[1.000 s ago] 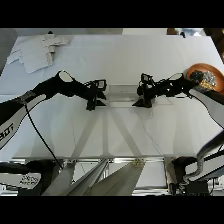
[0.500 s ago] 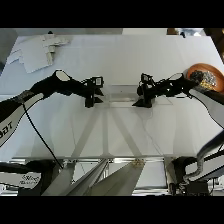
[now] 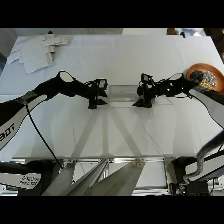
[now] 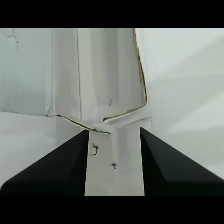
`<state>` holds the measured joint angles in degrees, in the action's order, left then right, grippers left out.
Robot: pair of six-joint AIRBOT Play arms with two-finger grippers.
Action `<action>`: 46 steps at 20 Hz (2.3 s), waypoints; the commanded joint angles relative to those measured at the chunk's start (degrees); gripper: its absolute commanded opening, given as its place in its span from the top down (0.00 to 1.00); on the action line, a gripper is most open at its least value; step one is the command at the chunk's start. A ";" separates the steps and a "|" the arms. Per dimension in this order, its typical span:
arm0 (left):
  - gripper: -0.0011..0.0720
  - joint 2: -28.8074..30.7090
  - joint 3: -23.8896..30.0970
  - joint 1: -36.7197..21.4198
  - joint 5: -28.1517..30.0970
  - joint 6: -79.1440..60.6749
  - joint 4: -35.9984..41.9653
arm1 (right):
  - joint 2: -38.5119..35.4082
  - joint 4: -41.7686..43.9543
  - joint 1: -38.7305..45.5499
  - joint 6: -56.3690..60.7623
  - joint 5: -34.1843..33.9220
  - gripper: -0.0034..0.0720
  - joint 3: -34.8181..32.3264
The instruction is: Fold the box and place the chain.
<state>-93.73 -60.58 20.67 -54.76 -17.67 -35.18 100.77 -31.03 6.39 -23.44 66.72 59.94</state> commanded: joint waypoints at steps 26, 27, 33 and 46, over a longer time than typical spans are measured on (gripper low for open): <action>0.74 -1.57 0.02 1.95 4.02 -8.26 6.43 | 0.02 0.00 0.00 0.02 0.02 0.27 0.04; 0.61 -1.60 0.02 1.95 4.26 -8.24 6.43 | 0.02 0.00 0.00 0.02 0.02 0.27 0.07; 0.49 -2.40 0.02 1.95 4.85 -7.82 9.49 | 0.02 0.00 0.00 0.02 0.02 0.27 0.07; 0.96 -2.23 0.04 1.46 3.37 -7.39 10.58 | 0.02 0.00 0.00 0.02 0.02 0.27 0.07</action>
<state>-96.27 -60.55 22.44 -50.57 -25.08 -24.21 100.77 -30.94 6.42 -23.42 66.81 59.94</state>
